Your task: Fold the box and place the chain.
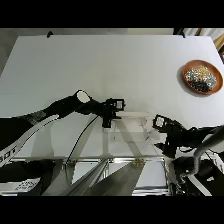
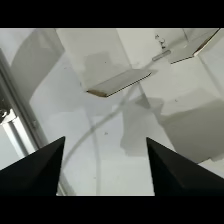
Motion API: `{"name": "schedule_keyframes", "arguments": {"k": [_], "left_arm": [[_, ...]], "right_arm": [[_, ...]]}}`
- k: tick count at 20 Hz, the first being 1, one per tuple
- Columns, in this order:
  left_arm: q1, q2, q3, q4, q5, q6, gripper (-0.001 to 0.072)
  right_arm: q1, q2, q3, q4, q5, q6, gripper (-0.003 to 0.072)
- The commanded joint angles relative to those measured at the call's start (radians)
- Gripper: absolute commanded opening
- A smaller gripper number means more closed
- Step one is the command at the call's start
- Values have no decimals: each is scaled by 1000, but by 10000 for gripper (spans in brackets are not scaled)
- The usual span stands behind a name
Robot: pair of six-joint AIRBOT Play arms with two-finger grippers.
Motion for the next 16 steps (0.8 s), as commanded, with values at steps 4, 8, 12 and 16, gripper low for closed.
{"name": "schedule_keyframes", "arguments": {"k": [4,8,12,16], "left_arm": [[0,0,0,0,0,0,13],[0,0,0,0,0,0,13],[0,0,0,0,0,0,13],[0,0,0,0,0,0,13]], "right_arm": [[6,-82,-9,73,-122,-123,668],[48,-56,-113,66,-243,-283,686],[89,34,-232,66,-350,-403,686],[124,45,-256,68,-475,-401,686]]}}
